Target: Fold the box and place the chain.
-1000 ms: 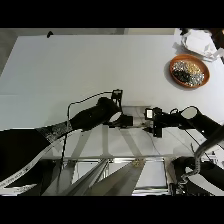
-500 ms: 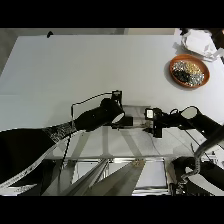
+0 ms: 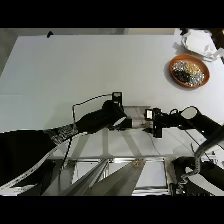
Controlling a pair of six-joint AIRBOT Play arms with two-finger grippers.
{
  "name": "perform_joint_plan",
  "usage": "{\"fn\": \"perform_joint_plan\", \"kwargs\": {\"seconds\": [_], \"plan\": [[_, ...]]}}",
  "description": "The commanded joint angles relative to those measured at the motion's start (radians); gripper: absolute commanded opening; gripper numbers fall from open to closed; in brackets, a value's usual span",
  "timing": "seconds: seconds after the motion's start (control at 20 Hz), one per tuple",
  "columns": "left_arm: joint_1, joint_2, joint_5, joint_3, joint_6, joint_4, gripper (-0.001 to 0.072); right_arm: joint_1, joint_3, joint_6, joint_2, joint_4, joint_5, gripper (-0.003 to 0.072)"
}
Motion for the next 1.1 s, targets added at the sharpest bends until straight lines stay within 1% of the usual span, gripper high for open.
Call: {"fn": "perform_joint_plan", "kwargs": {"seconds": [0.0, 0.05, 0.1, 0.15, 0.2, 0.25, 0.45, 0.5, 0.55, 0.6, 0.75, 0.9, 1.0, 1.05], "plan": [[-0.006, -0.001, 0.043, 0.001, -0.038, 0.004, 0.02, 0.0, 0.0, 0.003, 0.001, 0.002, -0.001, 0.04], [-0.006, -0.002, 0.05, 0.001, -0.053, 0.004, 0.0186, 0.0, 0.0, 0.003, 0.001, 0.002, -0.001, 0.04], [-0.006, -0.002, 0.053, 0.001, -0.053, 0.005, 0.0103, 0.0, 0.0, 0.003, 0.001, 0.002, -0.001, 0.04], [-0.006, -0.002, 0.055, 0.001, -0.053, 0.005, 0.0062, 0.0, 0.0, 0.003, 0.001, 0.002, -0.001, 0.04], [-0.006, -0.003, 0.054, 0.001, -0.053, 0.007, 0.0052, 0.0, 0.0, 0.003, 0.001, 0.002, -0.001, 0.04], [-0.006, -0.003, 0.055, 0.001, -0.053, 0.007, 0.0003, 0.0, 0.0, 0.003, 0.001, 0.002, -0.001, 0.04], [-0.008, -0.003, 0.055, 0.001, -0.053, 0.0, 0.0003, 0.0, 0.0, 0.003, 0.001, 0.002, -0.001, 0.04], [-0.008, -0.002, 0.055, 0.001, -0.052, -0.005, 0.0024, 0.0, 0.0, 0.003, 0.001, 0.002, -0.001, 0.04], [-0.008, -0.002, 0.055, 0.001, -0.052, -0.016, 0.0096, 0.0, 0.0, 0.003, 0.001, 0.002, -0.001, 0.04], [-0.008, -0.002, 0.043, 0.001, -0.04, -0.031, 0.0116, 0.0, 0.0, 0.003, 0.001, 0.002, -0.001, 0.04], [-0.012, -0.002, 0.003, 0.001, -0.005, -0.029, 0.0116, 0.0, 0.0, 0.003, 0.001, 0.002, 0.0, 0.04], [-0.011, 0.013, -0.008, 0.001, 0.003, -0.047, 0.0118, 0.0, 0.0, 0.003, 0.001, 0.002, -0.001, 0.04], [-0.01, 0.039, -0.005, 0.001, 0.003, -0.048, 0.0217, 0.0, 0.0, 0.003, 0.0, 0.002, 0.0, 0.04], [-0.008, 0.052, 0.002, 0.001, 0.003, -0.036, 0.0225, 0.0, 0.0, 0.003, 0.001, 0.002, -0.001, 0.04]]}}
